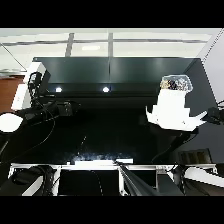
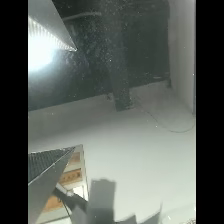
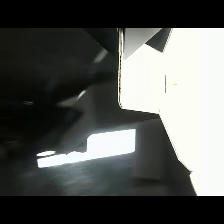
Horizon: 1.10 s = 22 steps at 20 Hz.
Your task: Fold the box and place the chain.
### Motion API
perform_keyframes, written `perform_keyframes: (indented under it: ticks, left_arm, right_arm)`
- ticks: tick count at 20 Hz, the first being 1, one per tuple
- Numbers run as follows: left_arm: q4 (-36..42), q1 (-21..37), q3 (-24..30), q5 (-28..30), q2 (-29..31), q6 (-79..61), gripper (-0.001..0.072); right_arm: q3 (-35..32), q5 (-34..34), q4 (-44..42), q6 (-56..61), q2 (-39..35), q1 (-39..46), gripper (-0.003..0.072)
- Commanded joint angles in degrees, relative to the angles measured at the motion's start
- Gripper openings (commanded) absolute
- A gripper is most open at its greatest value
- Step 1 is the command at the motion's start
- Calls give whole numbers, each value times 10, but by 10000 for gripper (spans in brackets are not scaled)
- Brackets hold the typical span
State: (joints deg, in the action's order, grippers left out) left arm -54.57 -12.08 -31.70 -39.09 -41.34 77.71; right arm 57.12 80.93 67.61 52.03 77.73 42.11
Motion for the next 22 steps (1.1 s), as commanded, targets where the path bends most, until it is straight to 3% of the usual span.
perform_keyframes:
  ticks: [1, 6, 9, 12, 15, 17, 20, 22]
  left_arm:
    - [0, -1, 0, -2, 0, -29, 708]
    - [4, -1, 0, -4, 0, -39, 708]
    - [49, -10, 0, -19, 0, -104, 707]
    - [52, -29, 0, -19, -7, -81, 705]
    - [53, -28, 0, -20, -38, -37, 705]
    - [71, -23, 0, -23, -73, -41, 705]
    - [121, 15, 0, -54, -133, -70, 702]
    - [227, 64, 0, -140, -184, -196, 702]
  right_arm:
    - [-8, 71, -135, -37, 0, -7, 27]
    - [-34, 55, -250, -1, -5, -124, 27]
    - [-91, -35, -300, 42, -50, -224, 27]
    - [-181, -172, -300, 85, -150, -340, 27]
    - [-277, -292, -274, 164, -274, -453, 27]
    - [-331, -349, -210, 262, -343, -519, 27]
    - [-364, -364, -99, 390, -400, -597, 27]
    - [-364, -364, -75, 418, -403, -625, 27]
